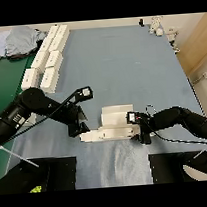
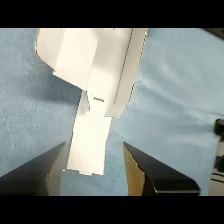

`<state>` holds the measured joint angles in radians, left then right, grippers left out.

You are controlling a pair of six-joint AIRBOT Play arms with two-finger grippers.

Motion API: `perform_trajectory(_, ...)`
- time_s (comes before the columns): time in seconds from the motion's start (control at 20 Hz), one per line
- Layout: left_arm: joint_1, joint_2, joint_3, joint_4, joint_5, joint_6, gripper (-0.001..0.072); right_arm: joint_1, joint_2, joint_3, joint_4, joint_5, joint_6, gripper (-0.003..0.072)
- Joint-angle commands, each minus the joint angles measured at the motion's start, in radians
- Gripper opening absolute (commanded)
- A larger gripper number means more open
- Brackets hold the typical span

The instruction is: Fold the box.

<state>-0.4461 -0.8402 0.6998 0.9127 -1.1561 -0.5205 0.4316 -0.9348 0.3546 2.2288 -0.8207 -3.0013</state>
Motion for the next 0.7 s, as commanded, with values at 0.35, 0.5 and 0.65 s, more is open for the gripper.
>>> perform_trajectory(0.35, -0.093, -0.067, -0.201, -0.131, 0.277, 0.422, 0.0548, 0.000, 0.000, 0.000, -0.007, 0.000, 0.000, 0.0543)
perform_trajectory(0.5, -0.158, -0.120, -0.201, -0.144, 0.338, 0.424, 0.0548, 0.000, 0.000, 0.000, -0.007, 0.000, 0.000, 0.0543)
perform_trajectory(0.65, -0.189, -0.159, -0.201, -0.190, 0.372, 0.425, 0.0547, 0.000, 0.000, 0.000, -0.007, 0.000, 0.001, 0.0543)
